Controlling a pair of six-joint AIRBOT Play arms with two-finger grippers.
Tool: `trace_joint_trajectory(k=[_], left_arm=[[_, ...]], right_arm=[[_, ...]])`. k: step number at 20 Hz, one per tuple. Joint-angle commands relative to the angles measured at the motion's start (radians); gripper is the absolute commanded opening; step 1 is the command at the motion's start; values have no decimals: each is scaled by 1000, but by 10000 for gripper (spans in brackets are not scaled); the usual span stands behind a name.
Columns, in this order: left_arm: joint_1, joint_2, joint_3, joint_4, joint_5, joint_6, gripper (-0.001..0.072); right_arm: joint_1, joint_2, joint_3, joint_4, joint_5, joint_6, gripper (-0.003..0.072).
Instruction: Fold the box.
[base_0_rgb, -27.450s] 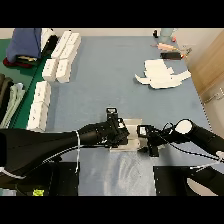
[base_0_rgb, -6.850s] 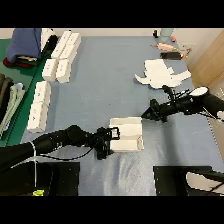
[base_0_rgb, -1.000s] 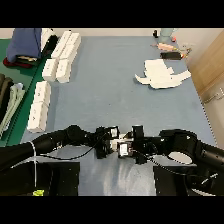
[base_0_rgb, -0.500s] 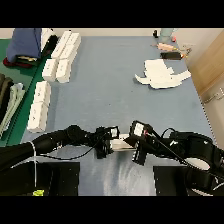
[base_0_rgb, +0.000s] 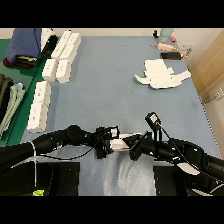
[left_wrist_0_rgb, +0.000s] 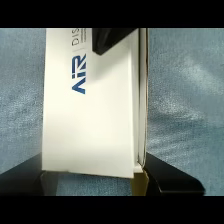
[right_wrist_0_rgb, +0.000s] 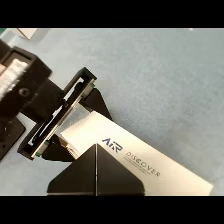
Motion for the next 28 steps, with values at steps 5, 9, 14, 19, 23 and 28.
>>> trace_joint_trajectory(k=[5,9,14,19,23,28], left_arm=[[0,0,1,0,0,0,465],[0,0,1,0,0,0,465],[0,0,1,0,0,0,465],[0,0,1,0,0,0,465],[0,0,1,0,0,0,465],[0,0,1,0,0,0,465]], right_arm=[[1,-44,-55,33,-34,38,0],[3,-92,-55,52,-23,38,0],[3,-120,-55,52,-3,38,0],[3,-123,-56,52,18,37,0],[2,-108,-49,46,2,34,1],[-1,-27,-25,15,3,34,1]])
